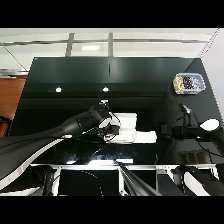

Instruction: Fold the box and place the chain.

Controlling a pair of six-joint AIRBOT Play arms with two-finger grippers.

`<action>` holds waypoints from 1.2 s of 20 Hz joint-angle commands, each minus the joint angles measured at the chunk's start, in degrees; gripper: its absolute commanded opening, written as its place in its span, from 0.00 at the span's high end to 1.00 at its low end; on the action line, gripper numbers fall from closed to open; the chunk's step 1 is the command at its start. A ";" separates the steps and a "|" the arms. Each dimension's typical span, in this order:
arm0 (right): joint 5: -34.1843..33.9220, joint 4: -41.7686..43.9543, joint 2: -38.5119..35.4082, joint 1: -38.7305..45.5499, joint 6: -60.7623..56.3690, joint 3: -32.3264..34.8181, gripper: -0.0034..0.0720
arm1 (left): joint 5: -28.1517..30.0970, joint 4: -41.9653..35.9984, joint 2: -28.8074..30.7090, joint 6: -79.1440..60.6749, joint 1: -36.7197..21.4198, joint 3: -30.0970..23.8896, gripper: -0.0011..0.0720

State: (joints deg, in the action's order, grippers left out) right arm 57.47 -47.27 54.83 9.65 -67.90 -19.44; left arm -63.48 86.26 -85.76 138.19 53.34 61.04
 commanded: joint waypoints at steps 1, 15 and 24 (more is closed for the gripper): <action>4.07 9.70 6.01 -2.64 6.34 1.79 0.94 | -0.04 0.04 0.02 0.02 -0.20 -0.02 0.95; 16.02 23.28 11.54 -10.69 20.37 -6.78 0.13 | -0.02 0.07 0.02 0.02 -0.20 -0.02 0.95; 3.82 12.59 11.52 -26.53 -0.59 -13.60 0.21 | -0.02 0.07 0.02 0.00 -0.20 -0.02 0.95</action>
State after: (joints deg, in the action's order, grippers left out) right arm 66.43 -28.80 66.37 -11.53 -58.87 -30.04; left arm -63.53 86.30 -85.78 138.21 53.19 61.04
